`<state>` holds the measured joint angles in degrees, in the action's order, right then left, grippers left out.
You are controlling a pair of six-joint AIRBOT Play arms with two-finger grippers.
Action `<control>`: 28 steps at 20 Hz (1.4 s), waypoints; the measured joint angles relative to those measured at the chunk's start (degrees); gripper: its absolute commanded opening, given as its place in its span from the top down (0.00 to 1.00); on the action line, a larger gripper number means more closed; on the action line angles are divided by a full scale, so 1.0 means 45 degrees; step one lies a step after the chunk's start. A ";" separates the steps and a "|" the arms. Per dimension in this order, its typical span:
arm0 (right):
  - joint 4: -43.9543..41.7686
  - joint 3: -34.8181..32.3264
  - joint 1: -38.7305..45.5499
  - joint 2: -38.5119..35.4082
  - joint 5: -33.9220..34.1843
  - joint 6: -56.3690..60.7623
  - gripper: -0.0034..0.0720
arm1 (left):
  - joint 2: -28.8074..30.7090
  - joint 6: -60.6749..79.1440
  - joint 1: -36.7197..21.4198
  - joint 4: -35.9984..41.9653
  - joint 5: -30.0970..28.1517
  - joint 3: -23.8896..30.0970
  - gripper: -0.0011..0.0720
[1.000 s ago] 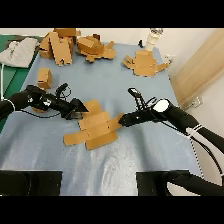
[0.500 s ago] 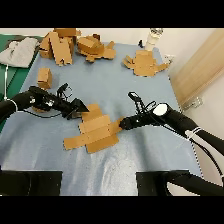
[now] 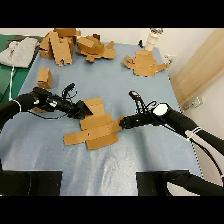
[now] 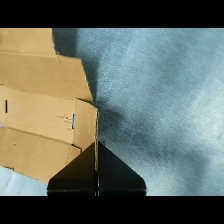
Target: Fold the box.
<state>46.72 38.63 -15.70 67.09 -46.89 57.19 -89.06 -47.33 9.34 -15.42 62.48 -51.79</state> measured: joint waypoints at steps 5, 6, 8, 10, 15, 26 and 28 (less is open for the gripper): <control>-0.0005 0.0005 0.0000 0.0000 0.0005 0.0000 0.95 | -0.0165 0.1365 0.0078 0.0695 0.0199 0.0000 0.52; -0.0005 0.0000 0.0000 0.0000 0.0010 0.0000 0.95 | -0.0228 0.1515 0.0083 0.0801 0.0209 0.0000 0.52; -0.0010 0.0005 0.0000 0.0000 0.0010 0.0000 0.95 | -0.0379 0.1724 0.0092 0.0835 0.0243 0.0000 0.65; -0.0010 0.0005 0.0000 0.0000 0.0010 0.0000 0.95 | -0.0495 0.1972 0.0092 0.0889 0.0301 0.0000 0.97; 0.0000 0.0000 0.0000 0.0000 0.0000 -0.0005 0.93 | -0.0593 0.3313 0.0092 0.0928 0.0758 -0.0010 0.97; 0.0923 0.0952 0.1161 -0.0248 -0.0010 0.2885 0.55 | -0.0204 0.7470 0.0899 0.1098 0.1015 -0.0238 0.97; 0.0996 0.1263 0.1554 -0.0321 0.0097 0.3279 0.55 | 0.0228 0.8456 0.1472 0.1103 0.0568 -0.0253 0.97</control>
